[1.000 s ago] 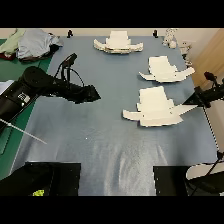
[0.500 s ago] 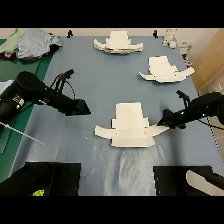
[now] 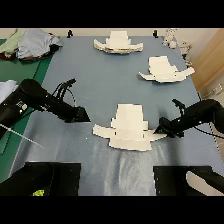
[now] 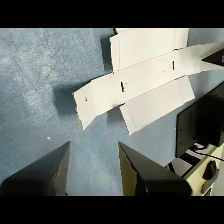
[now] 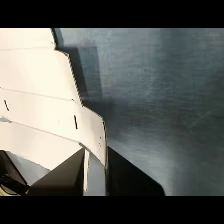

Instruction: Fold the box.

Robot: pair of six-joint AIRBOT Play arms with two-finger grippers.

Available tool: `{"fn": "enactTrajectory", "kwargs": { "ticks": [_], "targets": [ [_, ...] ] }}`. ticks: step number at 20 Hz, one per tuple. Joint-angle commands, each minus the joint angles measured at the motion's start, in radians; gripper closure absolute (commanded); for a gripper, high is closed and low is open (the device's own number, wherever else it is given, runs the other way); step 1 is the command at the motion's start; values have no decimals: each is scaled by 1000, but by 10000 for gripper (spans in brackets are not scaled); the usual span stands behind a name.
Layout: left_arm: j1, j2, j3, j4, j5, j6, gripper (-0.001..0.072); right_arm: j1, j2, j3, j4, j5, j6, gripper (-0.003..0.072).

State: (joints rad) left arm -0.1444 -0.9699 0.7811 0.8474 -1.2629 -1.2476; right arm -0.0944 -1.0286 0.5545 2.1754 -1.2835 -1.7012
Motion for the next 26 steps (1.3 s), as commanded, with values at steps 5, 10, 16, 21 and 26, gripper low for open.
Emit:
{"fn": "enactTrajectory", "kwargs": {
  "ticks": [5, 10, 16, 21, 26],
  "targets": [
    [3, -7, -2, -3, 45, 33, 247, 73, 5, -13, 44, 37, -194, 685],
    [3, -114, 1, -39, 60, 90, 247, 329, 179, -88, 27, 275, -152, 685],
    [67, -256, 19, -123, 110, 181, 247, 434, 232, -97, 10, 311, -104, 685],
    [69, -417, 59, -334, 99, 367, 247, 439, 232, -97, 12, 315, -100, 685],
    [16, -575, 169, -354, 23, 395, 247, 439, 232, -97, 13, 315, -96, 685]
  ]
}}
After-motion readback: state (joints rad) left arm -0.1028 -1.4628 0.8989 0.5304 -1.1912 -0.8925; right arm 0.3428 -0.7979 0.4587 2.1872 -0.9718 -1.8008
